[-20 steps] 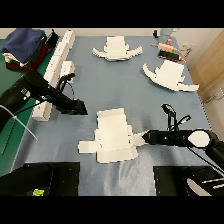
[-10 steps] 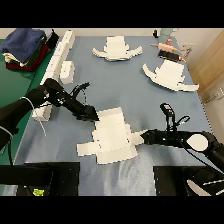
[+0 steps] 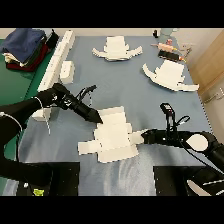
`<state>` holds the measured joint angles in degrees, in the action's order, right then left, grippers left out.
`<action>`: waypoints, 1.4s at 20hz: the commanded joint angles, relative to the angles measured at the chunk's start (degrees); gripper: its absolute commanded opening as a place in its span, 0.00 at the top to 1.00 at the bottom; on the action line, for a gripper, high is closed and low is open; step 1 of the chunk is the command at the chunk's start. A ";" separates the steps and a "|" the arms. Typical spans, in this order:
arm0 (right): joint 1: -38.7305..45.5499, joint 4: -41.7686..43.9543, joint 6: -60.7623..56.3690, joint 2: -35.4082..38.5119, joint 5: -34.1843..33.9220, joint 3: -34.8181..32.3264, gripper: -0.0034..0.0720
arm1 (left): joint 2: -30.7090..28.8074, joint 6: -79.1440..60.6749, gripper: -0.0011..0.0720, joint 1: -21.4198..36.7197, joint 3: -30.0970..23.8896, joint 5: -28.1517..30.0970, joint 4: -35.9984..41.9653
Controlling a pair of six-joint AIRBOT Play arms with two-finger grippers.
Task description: Fold the box.
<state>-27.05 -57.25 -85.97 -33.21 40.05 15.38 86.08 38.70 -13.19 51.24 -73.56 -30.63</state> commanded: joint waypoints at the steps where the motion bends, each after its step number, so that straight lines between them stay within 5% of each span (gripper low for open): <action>1: 0.02 0.04 0.00 0.00 0.02 -0.02 0.95 | 1.79 -4.33 0.66 -0.04 0.00 -0.79 2.49; 6: 0.02 0.02 0.00 -0.04 0.02 -0.02 0.95 | 2.27 -6.40 0.66 -0.07 0.00 -1.64 2.45; 8: 0.02 0.02 0.00 -0.04 0.02 -0.02 0.95 | 2.29 -7.32 0.96 -0.04 0.00 -2.21 2.36; 11: 0.04 0.00 0.00 -0.02 -0.02 -0.02 0.95 | 2.40 -7.19 0.96 -0.07 0.00 -3.56 2.40; 15: 0.48 -3.10 -0.15 0.07 -0.04 0.46 0.64 | 2.43 -9.25 0.96 -0.07 0.28 -1.64 2.73; 18: 2.36 -13.92 -7.45 0.09 0.50 3.93 0.64 | 0.76 -20.55 0.97 -0.20 0.66 -0.33 5.42; 21: 4.87 -24.44 -12.87 0.07 2.16 11.21 0.63 | -4.92 -27.41 0.97 -2.38 0.59 7.08 5.53; 23: 6.40 -26.62 -13.05 0.00 2.12 16.59 0.33 | -9.64 -32.26 0.97 -5.49 0.57 12.66 5.35; 25: 7.19 -25.68 -13.20 -0.04 2.19 20.52 0.33 | -13.05 -35.82 0.97 -8.76 -0.28 18.23 5.27; 26: 7.17 -23.85 -13.18 -0.04 2.58 21.51 0.42 | -14.45 -37.97 0.97 -10.54 -1.27 20.22 5.35; 27: 7.17 -21.00 -12.79 -0.04 3.72 21.75 0.61 | -15.52 -40.26 0.97 -12.24 -2.45 21.55 5.44; 28: 6.99 -17.86 -10.01 -0.13 5.66 21.62 0.67 | -16.31 -42.03 0.97 -13.73 -3.69 22.97 6.36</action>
<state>-20.47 -79.05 -97.95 -33.26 43.05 34.41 73.28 3.79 -22.87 49.67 -57.43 -25.17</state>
